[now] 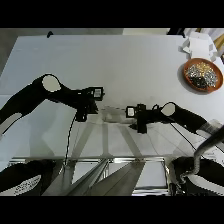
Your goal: Fold the box and place the chain.
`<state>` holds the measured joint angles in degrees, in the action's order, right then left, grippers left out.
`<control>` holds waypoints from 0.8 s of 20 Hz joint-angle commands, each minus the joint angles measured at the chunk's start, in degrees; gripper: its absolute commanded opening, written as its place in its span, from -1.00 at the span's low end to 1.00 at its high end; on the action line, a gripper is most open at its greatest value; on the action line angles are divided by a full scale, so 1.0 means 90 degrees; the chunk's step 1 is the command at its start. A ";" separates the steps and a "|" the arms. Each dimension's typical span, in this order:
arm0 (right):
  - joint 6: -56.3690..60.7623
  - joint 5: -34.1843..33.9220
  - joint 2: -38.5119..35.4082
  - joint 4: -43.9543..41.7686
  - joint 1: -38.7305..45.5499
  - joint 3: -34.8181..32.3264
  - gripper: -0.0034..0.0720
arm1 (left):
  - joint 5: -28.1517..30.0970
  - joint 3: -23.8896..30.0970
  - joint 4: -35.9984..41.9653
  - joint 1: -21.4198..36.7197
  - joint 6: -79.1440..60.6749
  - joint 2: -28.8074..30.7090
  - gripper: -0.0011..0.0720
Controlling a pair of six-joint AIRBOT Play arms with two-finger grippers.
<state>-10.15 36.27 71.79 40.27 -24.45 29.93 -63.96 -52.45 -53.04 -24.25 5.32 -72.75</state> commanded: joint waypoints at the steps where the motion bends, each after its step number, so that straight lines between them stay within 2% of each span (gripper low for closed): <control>1: 0.0002 0.0022 0.0000 0.0051 0.0005 0.0000 0.14 | 0.0401 0.0000 -0.0148 0.0000 -0.0104 -0.0005 -0.33; 2: 0.0002 0.0027 0.0000 0.0051 0.0005 0.0000 0.14 | 0.0500 0.0000 -0.0294 0.0000 -0.0170 -0.0005 -0.32; 3: 0.0002 0.0044 0.0000 0.0049 0.0005 0.0000 0.14 | 0.0585 0.0000 -0.0447 0.0000 -0.0231 -0.0010 -0.20; 4: 0.0002 0.0058 0.0000 0.0049 0.0005 0.0000 0.14 | 0.0661 0.0000 -0.0503 0.0000 -0.0284 -0.0036 -0.17; 7: 0.0002 0.0090 0.0000 0.0049 0.0005 0.0000 0.14 | 0.1052 0.0000 -0.0362 -0.0041 -0.0284 -0.0376 -0.17; 10: 0.0002 0.0090 0.0000 0.0049 0.0005 0.0000 0.15 | 0.1370 0.0000 0.0532 -0.0056 -0.0461 -0.0823 -0.17; 13: 0.0002 0.0090 0.0000 0.0049 0.0005 0.0000 0.15 | 0.1370 0.0000 0.1627 -0.0056 -0.1452 -0.1039 -0.17; 16: 0.0002 0.0092 0.0000 0.0049 0.0005 0.0000 0.15 | 0.1362 0.0000 0.1984 -0.0056 -0.1841 -0.1042 -0.22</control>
<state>-10.02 37.08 71.77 40.71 -24.38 29.95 -51.94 -52.45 -41.43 -24.71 -6.37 -81.32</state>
